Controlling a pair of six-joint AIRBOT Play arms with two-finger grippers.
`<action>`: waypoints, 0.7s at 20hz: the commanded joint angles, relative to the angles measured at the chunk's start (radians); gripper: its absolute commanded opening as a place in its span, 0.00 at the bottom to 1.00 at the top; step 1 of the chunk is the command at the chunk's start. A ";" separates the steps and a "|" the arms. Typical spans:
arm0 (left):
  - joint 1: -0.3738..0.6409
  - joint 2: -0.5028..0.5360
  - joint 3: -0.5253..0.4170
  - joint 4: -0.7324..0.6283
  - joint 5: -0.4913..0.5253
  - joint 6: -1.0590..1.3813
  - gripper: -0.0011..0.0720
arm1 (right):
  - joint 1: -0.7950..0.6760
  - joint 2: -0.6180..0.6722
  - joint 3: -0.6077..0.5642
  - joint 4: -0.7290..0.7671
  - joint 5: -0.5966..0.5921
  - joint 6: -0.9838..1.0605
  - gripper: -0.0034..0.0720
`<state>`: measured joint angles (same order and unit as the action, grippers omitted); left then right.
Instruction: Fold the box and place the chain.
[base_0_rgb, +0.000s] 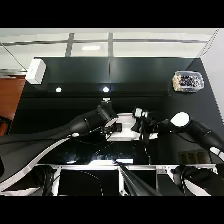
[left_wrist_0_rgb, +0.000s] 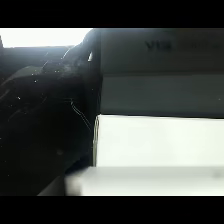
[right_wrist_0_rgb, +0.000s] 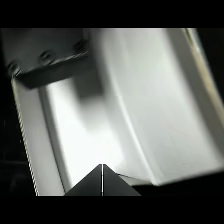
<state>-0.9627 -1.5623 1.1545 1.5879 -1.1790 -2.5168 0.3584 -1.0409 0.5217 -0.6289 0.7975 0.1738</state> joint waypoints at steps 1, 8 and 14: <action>0.000 -0.001 0.000 0.001 -0.003 0.004 0.05 | -0.125 0.090 0.084 -0.162 0.164 0.457 0.06; 0.001 -0.001 0.000 0.002 0.003 0.004 0.05 | -0.692 0.128 0.043 -0.388 0.275 1.151 0.06; 0.001 -0.001 0.000 0.001 0.006 0.004 0.05 | -0.631 -0.015 -0.079 -0.278 0.390 1.154 0.06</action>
<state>-0.9627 -1.5627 1.1545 1.5887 -1.1778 -2.5130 -0.2916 -0.9897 0.4839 -0.9382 1.1236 1.2819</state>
